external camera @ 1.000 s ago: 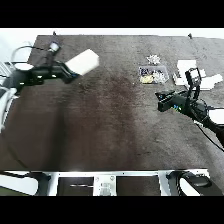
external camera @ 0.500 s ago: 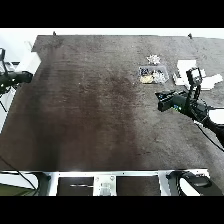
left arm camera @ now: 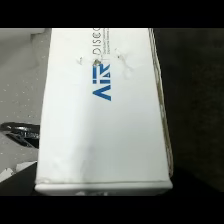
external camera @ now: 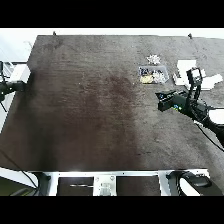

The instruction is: Fold the box and place the chain.

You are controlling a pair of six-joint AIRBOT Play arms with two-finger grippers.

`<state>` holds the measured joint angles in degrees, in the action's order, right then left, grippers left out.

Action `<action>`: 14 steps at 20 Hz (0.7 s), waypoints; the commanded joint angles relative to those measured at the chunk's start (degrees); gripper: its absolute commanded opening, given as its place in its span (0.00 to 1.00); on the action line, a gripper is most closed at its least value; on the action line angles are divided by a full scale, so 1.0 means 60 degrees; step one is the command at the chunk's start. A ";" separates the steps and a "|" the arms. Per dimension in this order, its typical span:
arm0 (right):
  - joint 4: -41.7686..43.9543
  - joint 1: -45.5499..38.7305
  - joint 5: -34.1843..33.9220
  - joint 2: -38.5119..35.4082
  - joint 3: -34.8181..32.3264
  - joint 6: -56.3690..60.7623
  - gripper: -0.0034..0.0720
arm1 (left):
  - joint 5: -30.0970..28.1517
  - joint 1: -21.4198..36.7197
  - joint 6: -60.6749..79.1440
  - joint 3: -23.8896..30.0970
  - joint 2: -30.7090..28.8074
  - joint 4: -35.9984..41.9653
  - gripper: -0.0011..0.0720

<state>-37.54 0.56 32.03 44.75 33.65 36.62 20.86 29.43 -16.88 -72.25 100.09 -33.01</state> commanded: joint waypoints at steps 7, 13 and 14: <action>0.0004 -0.0004 -0.0091 0.0026 -0.0004 0.0153 0.06 | 0.0441 0.0004 0.2874 -0.0958 0.0885 0.2586 0.04; 0.0120 0.0004 -0.0186 0.0026 -0.0004 0.0157 0.06 | 0.0459 -0.0047 0.4921 -0.1071 0.1392 0.4816 0.04; 0.0157 0.0000 -0.0200 0.0026 -0.0004 0.0153 0.06 | 0.0652 -0.0047 0.4903 -0.1071 0.1581 0.4867 0.04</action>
<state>-37.06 0.56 31.22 44.88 33.65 37.54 22.52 29.19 7.05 -78.43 107.57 -9.45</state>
